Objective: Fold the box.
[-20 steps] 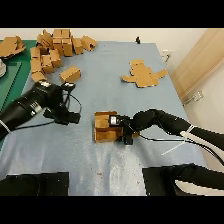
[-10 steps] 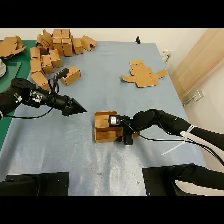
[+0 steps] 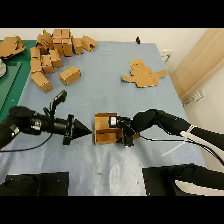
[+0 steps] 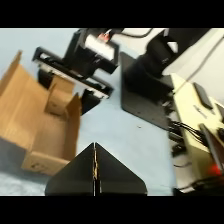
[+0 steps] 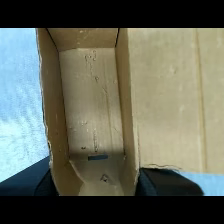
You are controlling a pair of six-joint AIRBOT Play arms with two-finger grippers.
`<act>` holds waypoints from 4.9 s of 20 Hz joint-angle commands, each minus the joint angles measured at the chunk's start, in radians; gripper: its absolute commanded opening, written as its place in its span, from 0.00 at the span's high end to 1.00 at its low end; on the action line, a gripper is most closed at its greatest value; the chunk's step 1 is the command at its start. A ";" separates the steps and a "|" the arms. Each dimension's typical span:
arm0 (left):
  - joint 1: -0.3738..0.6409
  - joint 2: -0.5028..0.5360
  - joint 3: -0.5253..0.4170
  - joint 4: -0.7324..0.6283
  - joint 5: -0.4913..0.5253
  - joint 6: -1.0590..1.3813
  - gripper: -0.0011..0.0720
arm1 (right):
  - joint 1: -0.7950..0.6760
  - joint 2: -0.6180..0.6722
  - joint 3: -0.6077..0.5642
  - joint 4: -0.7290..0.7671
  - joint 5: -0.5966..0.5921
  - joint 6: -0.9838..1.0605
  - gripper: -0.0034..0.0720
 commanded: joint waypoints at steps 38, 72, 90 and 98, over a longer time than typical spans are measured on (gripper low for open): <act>-0.278 -0.182 -0.009 0.079 0.518 0.438 0.03 | 0.000 0.000 0.000 -0.026 0.063 0.071 0.16; -0.322 -0.270 0.090 0.156 0.473 0.357 0.03 | 0.000 0.000 0.000 -0.026 0.063 0.071 0.16; -0.372 -0.328 0.159 0.319 0.407 0.283 0.03 | 0.000 0.000 0.000 -0.029 0.063 0.071 0.16; -0.385 -0.328 0.159 0.308 0.511 0.182 0.03 | 0.000 0.000 0.000 -0.034 0.063 0.071 0.16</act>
